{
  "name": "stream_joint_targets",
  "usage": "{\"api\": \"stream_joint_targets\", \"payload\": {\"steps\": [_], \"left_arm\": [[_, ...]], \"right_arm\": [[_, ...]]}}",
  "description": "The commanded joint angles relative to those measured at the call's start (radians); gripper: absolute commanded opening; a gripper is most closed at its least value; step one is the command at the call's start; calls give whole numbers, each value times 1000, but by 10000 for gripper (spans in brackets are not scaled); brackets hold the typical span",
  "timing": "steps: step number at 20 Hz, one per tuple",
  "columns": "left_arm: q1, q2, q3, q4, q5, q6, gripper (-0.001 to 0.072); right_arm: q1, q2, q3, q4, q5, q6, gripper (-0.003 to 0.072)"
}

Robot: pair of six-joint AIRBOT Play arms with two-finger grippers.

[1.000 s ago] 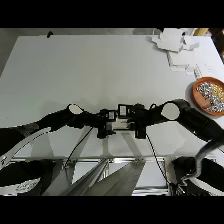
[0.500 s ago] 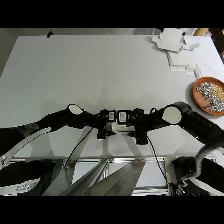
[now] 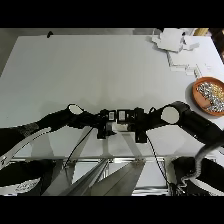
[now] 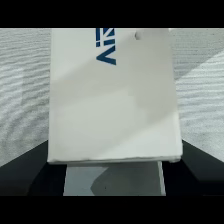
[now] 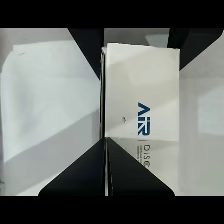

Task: Fold the box and place the chain.

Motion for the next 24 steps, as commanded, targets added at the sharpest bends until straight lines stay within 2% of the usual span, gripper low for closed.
{"api": "stream_joint_targets", "payload": {"steps": [1, 10, 12, 14, 18, 20, 22, 24], "left_arm": [[0, 0, 0, 0, 1, 0, 334], [0, 0, 0, 0, 1, 0, 334], [0, 0, 0, 0, 1, 0, 334], [0, 0, 0, 0, 0, 0, 334], [0, 0, 0, 0, 1, 0, 334], [0, 0, 0, 0, 1, 0, 334], [0, 0, 0, 0, 1, 0, 334], [0, 0, 0, 0, 1, 0, 334]], "right_arm": [[1, -51, -1, -10, 4, 28, 21], [1, -70, -1, -5, 13, 33, 21], [-2, -54, 10, -23, 28, 134, 21], [-34, -3, 54, -55, 109, 233, 21], [-228, 143, 92, -199, 239, 467, 21], [-352, 153, 86, -311, 305, 602, 21], [-463, 152, 40, -389, 327, 719, 20], [-545, 152, -24, -403, 323, 788, 21]]}}
